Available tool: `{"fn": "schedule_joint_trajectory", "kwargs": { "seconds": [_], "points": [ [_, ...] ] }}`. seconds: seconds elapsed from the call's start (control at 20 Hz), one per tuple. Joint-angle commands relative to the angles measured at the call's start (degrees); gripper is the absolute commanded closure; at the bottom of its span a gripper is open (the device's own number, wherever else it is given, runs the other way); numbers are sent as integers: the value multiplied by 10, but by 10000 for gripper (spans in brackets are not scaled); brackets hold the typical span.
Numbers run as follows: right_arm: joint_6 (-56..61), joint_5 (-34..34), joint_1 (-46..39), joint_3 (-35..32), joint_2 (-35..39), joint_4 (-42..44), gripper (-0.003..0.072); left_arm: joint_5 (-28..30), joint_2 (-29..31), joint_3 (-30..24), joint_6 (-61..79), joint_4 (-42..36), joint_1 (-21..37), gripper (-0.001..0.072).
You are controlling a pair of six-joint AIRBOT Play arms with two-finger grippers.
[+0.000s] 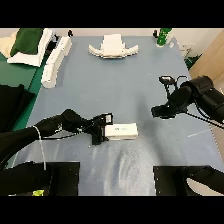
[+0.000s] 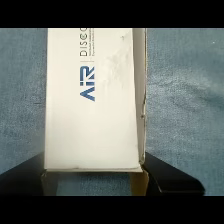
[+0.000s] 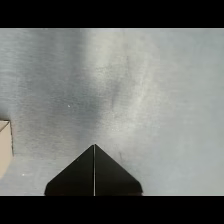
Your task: Fold the box.
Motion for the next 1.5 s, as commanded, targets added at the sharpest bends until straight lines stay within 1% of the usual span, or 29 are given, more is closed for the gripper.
{"fn": "schedule_joint_trajectory", "kwargs": {
  "seconds": [0.0, 0.1, 0.25, 0.4, 0.45, 0.5, 0.6, 0.7, 0.75, 0.8, 0.9, 1.05, 1.25, 1.3, 1.45],
  "points": [
    [37, -20, -4, 8, -9, -12, 682, 1, 7, 0, -38, -1, 8, 280],
    [37, -20, -4, 8, -9, -12, 682, -1, 31, 0, -118, 15, 31, 280],
    [37, -20, -4, 8, -9, -12, 682, -1, 110, 0, -271, 112, 99, 280],
    [37, -20, -4, 8, -9, -12, 682, -4, 206, 0, -521, 280, 206, 280],
    [37, -20, -4, 8, -9, -12, 682, -8, 238, 0, -580, 333, 249, 280],
    [37, -20, -4, 8, -9, -12, 682, -17, 267, 0, -615, 366, 293, 280],
    [37, -20, -4, 8, -9, -12, 682, -43, 298, 0, -640, 399, 376, 280],
    [37, -20, -4, 8, -9, -12, 682, -59, 290, -1, -649, 404, 454, 280],
    [37, -20, -4, 8, -9, -12, 682, -55, 278, -1, -649, 404, 485, 280],
    [37, -20, -4, 8, -9, -12, 682, -40, 260, -1, -650, 404, 511, 280],
    [37, -20, -4, 8, -9, -12, 682, -15, 221, 0, -650, 402, 541, 280],
    [37, -20, -4, 8, -9, -12, 682, 23, 174, 0, -649, 403, 552, 280],
    [37, -20, -4, 8, -9, -12, 682, 110, 128, 5, -649, 402, 551, 280],
    [37, -20, -4, 8, -9, -12, 682, 119, 110, 15, -649, 402, 551, 280],
    [37, -20, -4, 8, -9, -12, 682, 113, 51, 63, -649, 399, 550, 280]
  ]
}}
